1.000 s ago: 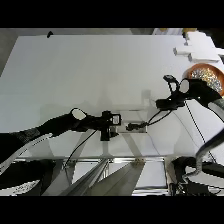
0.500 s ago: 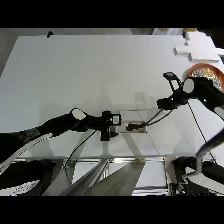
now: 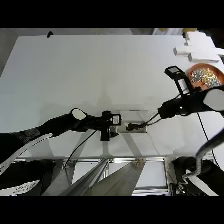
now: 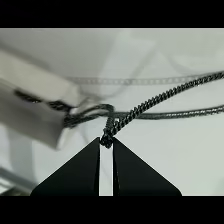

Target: Fold the box and place the chain.

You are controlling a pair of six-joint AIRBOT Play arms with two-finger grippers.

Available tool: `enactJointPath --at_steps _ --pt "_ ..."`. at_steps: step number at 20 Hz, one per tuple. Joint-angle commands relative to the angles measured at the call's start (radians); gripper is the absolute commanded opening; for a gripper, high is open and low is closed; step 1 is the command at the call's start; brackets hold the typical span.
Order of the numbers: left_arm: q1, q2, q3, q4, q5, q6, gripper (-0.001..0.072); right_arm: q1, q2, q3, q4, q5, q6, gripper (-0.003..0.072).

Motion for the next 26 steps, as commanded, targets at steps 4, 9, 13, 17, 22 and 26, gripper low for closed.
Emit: enactJointPath --at_steps 4,9,13,17,22,26 --pt "-0.001 0.001 0.001 0.0 0.0 0.0 0.0323 0.021 0.179 0.002 0.282 0.002 -0.013 0.0017" --pt "-0.001 0.001 0.001 0.0 0.0 0.0 0.0323 0.086 0.189 0.001 0.432 -0.157 -0.064 0.0017" --pt "-0.001 0.001 0.001 0.0 0.0 0.0 0.0323 0.225 0.111 0.001 0.261 -0.196 -0.019 0.0017" --pt "-0.001 0.001 0.001 0.0 0.0 0.0 0.0323 0.256 0.002 -0.022 0.136 -0.193 0.023 0.0017" --pt "-0.001 0.001 0.001 0.0 0.0 0.0 0.0323 0.256 -0.119 -0.094 0.136 -0.249 -0.035 0.015" --pt "-0.001 0.001 0.001 0.0 0.0 0.0 0.0323 0.255 -0.131 -0.028 0.099 -0.189 -0.049 0.0204"
